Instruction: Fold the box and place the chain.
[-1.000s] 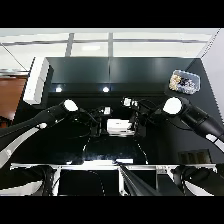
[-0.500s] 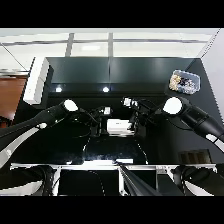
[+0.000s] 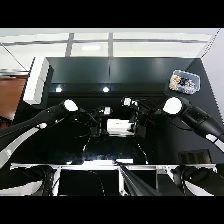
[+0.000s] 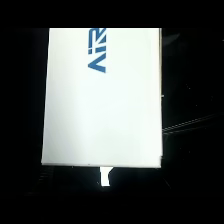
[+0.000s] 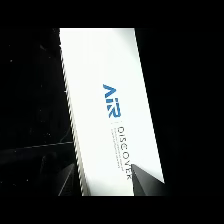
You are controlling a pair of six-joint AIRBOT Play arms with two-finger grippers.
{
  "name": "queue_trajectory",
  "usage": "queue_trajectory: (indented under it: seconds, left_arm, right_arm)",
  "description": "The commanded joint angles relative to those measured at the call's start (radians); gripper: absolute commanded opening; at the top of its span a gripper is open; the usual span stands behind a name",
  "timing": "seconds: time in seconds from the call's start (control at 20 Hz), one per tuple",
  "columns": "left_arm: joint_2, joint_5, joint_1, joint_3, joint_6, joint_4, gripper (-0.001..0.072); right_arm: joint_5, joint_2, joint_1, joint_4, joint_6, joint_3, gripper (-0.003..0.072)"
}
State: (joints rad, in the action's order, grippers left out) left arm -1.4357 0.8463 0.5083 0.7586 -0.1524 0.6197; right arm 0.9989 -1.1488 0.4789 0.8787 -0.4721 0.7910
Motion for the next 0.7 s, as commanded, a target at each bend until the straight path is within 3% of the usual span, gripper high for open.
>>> queue_trajectory:
  seconds: [0.0, 0.65]
  left_arm:
    - [0.000, 0.000, 0.001, 0.000, 0.000, 0.000, 0.0351]
    - [0.000, -0.001, 0.001, 0.000, 0.000, 0.000, 0.0351]
  right_arm:
    - [0.002, 0.000, 0.001, 0.002, -0.019, 0.000, 0.0434]
    - [-0.003, -0.006, 0.001, 0.008, -0.035, 0.002, 0.0434]
